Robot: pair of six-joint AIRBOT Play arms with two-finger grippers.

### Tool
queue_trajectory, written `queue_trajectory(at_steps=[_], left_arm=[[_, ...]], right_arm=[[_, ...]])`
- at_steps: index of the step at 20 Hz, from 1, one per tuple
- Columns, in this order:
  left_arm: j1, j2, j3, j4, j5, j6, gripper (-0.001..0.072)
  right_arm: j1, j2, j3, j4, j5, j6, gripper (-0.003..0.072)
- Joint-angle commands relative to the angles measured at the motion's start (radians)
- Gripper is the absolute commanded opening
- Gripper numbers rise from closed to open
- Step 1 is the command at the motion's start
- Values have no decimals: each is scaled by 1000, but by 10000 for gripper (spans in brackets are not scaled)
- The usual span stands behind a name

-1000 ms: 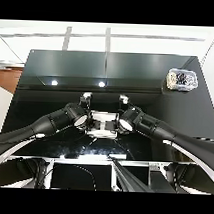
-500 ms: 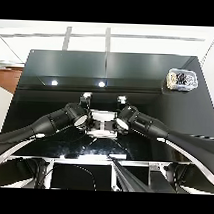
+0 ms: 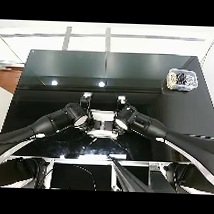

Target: Fold the box and place the chain.

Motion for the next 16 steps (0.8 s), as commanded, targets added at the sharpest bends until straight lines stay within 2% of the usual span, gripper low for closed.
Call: queue_trajectory(at_steps=[1,8,9,11,13,16], left_arm=[[0,0,1,2,0,2,31],[0,0,1,2,0,2,31],[0,0,1,2,0,2,31],[0,0,1,2,0,2,31],[0,0,1,2,0,2,31],[0,0,1,2,0,2,31]], right_arm=[[3,-1,0,2,-14,-3,48],[3,-1,0,-7,8,-3,53],[3,-1,0,-6,19,-2,143],[3,0,0,-7,35,-2,172],[3,0,0,-4,38,0,434],[3,1,10,-3,69,-2,441]])
